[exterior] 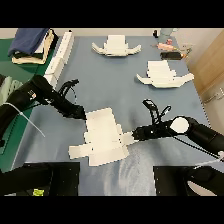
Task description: Fold the box.
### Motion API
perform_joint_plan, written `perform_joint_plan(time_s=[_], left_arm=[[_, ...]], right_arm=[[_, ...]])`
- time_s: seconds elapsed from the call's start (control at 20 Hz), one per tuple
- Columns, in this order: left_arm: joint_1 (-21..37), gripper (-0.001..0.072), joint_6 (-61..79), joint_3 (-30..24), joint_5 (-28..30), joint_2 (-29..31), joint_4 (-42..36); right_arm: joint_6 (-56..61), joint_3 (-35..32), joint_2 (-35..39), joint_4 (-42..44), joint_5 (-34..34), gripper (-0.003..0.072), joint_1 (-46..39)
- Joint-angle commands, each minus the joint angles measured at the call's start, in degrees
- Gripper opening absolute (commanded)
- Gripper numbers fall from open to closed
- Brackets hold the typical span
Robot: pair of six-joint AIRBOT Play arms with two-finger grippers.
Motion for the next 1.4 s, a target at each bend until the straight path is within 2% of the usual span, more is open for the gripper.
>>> perform_joint_plan(time_s=[0.0, 0.2, 0.35, 0.4, 0.45, 0.5, 0.65, 1.05, 1.1, 1.15, 1.35], left_arm=[[0.24, 0.0526, 3.69, 0.00, -1.31, -5.38, -2.27], [0.22, 0.0526, 9.66, 0.02, -2.89, -10.23, -11.02], [-0.24, 0.0526, 12.61, 0.00, -4.35, -12.74, -13.18], [-0.61, 0.0485, 12.98, 0.00, -4.90, -13.38, -13.25], [-0.83, 0.0286, 14.25, 0.00, -5.22, -13.90, -13.49], [-0.92, 0.0239, 15.47, 0.02, -5.33, -14.16, -14.05], [-0.96, 0.0236, 17.73, 0.02, -6.05, -14.19, -16.50], [-0.98, 0.0228, 18.60, 0.00, -8.26, -14.19, -16.57], [-1.01, 0.0176, 18.69, 0.00, -8.28, -14.19, -16.57], [-1.01, 0.0015, 19.65, 0.00, -8.46, -14.19, -16.59], [-1.07, 0.0015, 20.72, 0.00, -8.66, -14.19, -16.61]], right_arm=[[0.61, -0.04, 0.11, -1.36, -0.98, 0.0000, 0.96], [0.61, -0.04, 0.11, -1.36, -0.98, 0.0000, 0.96], [0.61, -0.04, 0.11, -1.36, -1.01, 0.0001, 0.96], [0.61, -0.04, 0.11, -1.38, -1.05, 0.0000, 0.96], [0.61, -0.04, 0.11, -1.36, -1.09, 0.0000, 0.96], [0.61, -0.04, 0.11, -1.36, -1.09, 0.0000, 0.96], [0.61, -0.04, 0.11, -1.36, -1.09, 0.0001, 0.96], [0.61, -0.04, 0.11, -1.36, -2.03, 0.0000, 0.96], [0.63, -0.04, 0.11, -1.36, -2.03, 0.0000, 0.96], [0.61, -0.04, 0.11, -1.36, -2.03, 0.0000, 0.96], [0.63, -0.04, 0.11, -1.33, -2.16, 0.0001, 0.96]])
